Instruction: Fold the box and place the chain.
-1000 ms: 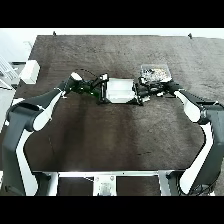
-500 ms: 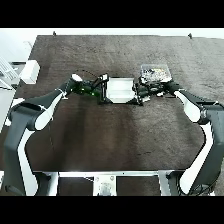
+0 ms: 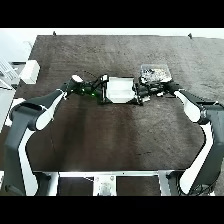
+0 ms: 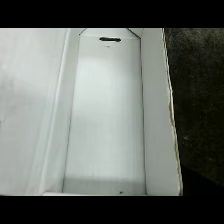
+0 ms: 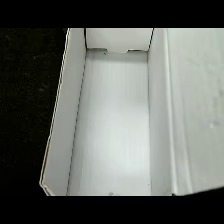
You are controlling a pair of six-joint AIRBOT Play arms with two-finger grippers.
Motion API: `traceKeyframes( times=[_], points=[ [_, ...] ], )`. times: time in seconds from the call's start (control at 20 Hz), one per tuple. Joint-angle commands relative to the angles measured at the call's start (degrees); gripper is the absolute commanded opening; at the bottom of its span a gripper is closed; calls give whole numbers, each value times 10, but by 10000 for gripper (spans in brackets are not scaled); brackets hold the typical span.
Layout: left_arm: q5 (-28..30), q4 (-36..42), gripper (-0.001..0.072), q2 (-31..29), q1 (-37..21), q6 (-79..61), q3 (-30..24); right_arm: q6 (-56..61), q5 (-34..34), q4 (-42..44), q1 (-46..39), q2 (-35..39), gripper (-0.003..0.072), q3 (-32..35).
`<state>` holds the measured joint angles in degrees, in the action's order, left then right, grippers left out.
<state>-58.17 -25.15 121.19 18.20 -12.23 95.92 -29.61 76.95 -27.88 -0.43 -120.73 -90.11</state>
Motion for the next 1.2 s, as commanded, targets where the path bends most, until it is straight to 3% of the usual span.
traceKeyframes(
  times=[0.0,0.25,0.3,0.4,0.45,1.15],
  points=[
    [-2,2,704,4,0,-3,0,0,0,0,0,0,582,0],
    [-1,5,701,4,0,-18,0,0,0,0,0,0,582,0],
    [1,5,564,4,0,-18,0,0,0,0,0,0,582,0],
    [2,5,448,4,0,-18,0,0,0,0,0,0,582,0],
    [4,5,350,4,0,-18,0,0,0,0,0,0,582,0],
    [9,5,349,4,0,-17,0,0,0,0,0,0,582,0]
  ],
)
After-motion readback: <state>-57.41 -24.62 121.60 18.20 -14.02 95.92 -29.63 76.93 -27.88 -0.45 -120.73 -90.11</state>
